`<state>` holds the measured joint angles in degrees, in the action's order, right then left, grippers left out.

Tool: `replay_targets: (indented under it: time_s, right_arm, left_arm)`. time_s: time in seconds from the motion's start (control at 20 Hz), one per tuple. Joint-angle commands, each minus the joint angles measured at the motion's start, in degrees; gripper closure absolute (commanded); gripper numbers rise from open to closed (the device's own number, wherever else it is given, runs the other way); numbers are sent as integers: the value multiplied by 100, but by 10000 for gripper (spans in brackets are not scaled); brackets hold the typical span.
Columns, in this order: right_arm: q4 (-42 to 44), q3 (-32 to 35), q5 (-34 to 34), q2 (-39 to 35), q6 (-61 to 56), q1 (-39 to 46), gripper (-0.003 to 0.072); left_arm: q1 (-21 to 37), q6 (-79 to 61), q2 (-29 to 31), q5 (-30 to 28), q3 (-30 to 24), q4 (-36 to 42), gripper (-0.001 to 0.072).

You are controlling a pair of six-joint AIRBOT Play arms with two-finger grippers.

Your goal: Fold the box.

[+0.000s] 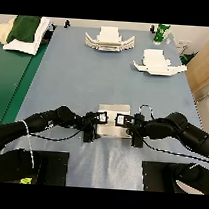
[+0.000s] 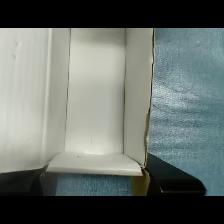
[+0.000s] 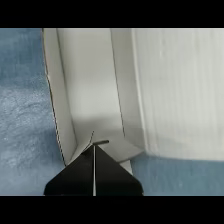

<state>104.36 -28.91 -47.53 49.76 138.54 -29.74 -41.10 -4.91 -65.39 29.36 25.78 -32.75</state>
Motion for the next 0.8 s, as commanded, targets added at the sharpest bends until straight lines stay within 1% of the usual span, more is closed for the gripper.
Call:
replay_targets:
  time_s: [0.0,0.2,0.25,0.3,0.35,0.4,0.55,0.65,0.75]
  right_arm:
    - [-1484,-17,-562,-382,-2796,2,681]
    - [-3685,-17,-1298,-981,-6784,372,681]
    - [-3965,-17,-1576,-1069,-7466,577,680]
    - [-3995,-15,-1821,-1080,-7777,898,681]
    - [-3799,4,-1899,-1049,-7790,1252,681]
    - [-3320,13,-1886,-957,-7672,1641,681]
    - [-1408,52,-1576,-555,-6446,2479,681]
    - [-501,129,-1241,-304,-5880,2632,681]
    - [-44,210,-999,15,-5602,2629,683]
  left_arm:
    - [0,0,2,-2,0,0,104]
    - [0,0,2,-2,0,0,104]
    - [0,0,2,-4,0,0,104]
    - [0,0,2,-4,0,0,104]
    - [0,0,2,-2,0,0,103]
    - [0,0,2,-2,0,0,104]
    - [0,0,2,-2,0,0,104]
    - [0,0,2,-2,0,0,104]
    - [0,0,2,-4,0,0,104]
